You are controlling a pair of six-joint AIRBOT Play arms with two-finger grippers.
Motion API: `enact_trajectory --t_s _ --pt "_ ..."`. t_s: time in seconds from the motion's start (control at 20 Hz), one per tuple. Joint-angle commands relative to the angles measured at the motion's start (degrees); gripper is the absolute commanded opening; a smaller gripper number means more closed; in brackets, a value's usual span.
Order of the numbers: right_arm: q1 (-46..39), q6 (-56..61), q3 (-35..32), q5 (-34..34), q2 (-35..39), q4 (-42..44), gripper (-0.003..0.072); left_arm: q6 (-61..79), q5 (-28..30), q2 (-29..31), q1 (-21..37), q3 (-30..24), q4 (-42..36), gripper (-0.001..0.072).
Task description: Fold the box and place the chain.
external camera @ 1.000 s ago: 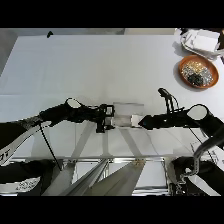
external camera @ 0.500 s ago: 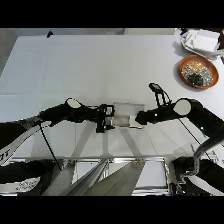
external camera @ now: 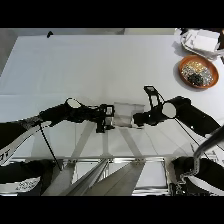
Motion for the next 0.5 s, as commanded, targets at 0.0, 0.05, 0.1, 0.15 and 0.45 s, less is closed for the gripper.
enact_trajectory --t_s 0.0,0.05,0.1,0.15,0.45 --pt "3.04 8.55 0.39 -3.67 -2.36 -2.32 0.0405 0.02 0.00 0.04 0.04 0.00 0.02 0.0251" --pt "3.69 9.57 0.68 -3.50 -3.69 -2.29 0.0404 0.00 0.00 0.04 0.04 0.00 0.02 0.0251" --pt "4.33 10.75 0.76 -3.69 -4.79 -2.40 0.0404 0.00 0.00 0.04 0.04 0.00 0.02 0.0251" --pt "4.85 12.44 0.76 -4.11 -5.62 -3.02 0.0400 0.02 0.00 0.04 0.04 0.00 0.02 0.0251" --pt "6.03 20.68 0.76 -4.17 -7.54 -6.23 0.0221 0.02 0.00 0.04 0.04 0.00 0.02 0.0251"
